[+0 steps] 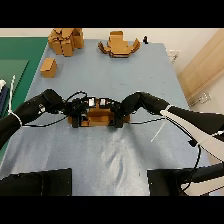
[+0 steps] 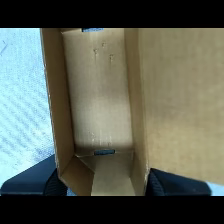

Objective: Fold the box.

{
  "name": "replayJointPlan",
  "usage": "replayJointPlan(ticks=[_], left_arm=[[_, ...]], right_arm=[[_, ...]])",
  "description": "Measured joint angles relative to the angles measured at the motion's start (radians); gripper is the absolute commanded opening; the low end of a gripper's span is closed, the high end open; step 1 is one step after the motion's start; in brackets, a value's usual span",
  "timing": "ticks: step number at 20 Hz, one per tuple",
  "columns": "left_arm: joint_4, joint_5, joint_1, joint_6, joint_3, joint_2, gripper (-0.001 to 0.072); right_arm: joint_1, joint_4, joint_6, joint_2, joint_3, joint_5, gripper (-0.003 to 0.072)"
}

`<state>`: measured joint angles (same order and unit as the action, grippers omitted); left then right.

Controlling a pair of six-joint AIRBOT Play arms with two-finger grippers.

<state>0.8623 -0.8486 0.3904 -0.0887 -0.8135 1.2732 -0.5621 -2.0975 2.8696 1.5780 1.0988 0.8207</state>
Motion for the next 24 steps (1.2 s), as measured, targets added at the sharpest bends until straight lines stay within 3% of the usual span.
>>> replayJointPlan(ticks=[16, 24], left_arm=[[0.032, 0.035, 0.001, 0.062, 0.0, 0.0, 0.0287], [0.029, 0.0, 0.012, 0.083, 0.0, 0.0, 0.0286]], right_arm=[[0.0, 0.0, 0.0, 0.0, 0.0, 0.0, 0.0447], [0.0, 0.0, 0.0, 0.0, 0.0, 0.0, 0.0446]])
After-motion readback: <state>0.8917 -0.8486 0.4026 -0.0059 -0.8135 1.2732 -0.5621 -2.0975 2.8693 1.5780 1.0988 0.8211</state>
